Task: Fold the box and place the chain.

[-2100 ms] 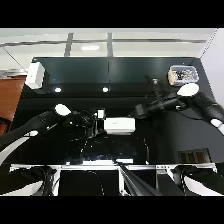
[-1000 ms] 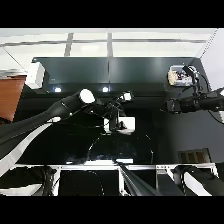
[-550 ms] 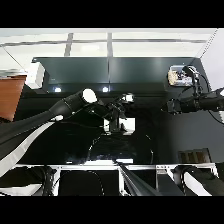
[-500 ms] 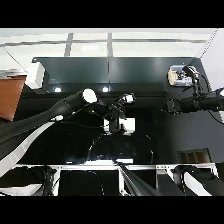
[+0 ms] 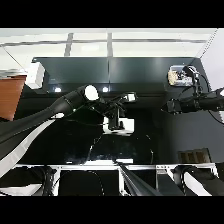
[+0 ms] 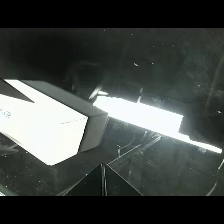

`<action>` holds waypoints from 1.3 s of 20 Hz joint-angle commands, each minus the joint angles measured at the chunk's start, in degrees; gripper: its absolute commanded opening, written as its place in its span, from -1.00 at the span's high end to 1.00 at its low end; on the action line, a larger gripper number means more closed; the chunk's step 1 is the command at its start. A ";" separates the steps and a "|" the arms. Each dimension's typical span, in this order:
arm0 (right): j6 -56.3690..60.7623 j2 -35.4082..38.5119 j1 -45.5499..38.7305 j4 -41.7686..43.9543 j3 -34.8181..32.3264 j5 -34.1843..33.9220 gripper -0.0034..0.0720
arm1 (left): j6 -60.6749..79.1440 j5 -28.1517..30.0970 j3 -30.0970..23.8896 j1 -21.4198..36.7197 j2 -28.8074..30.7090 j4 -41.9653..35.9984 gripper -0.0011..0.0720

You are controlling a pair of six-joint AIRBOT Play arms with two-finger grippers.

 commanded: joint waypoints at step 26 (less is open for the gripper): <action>-0.20 0.02 -0.04 -0.09 0.00 -0.72 0.87 | -6.25 -4.31 1.81 -4.39 -1.16 11.45 -0.97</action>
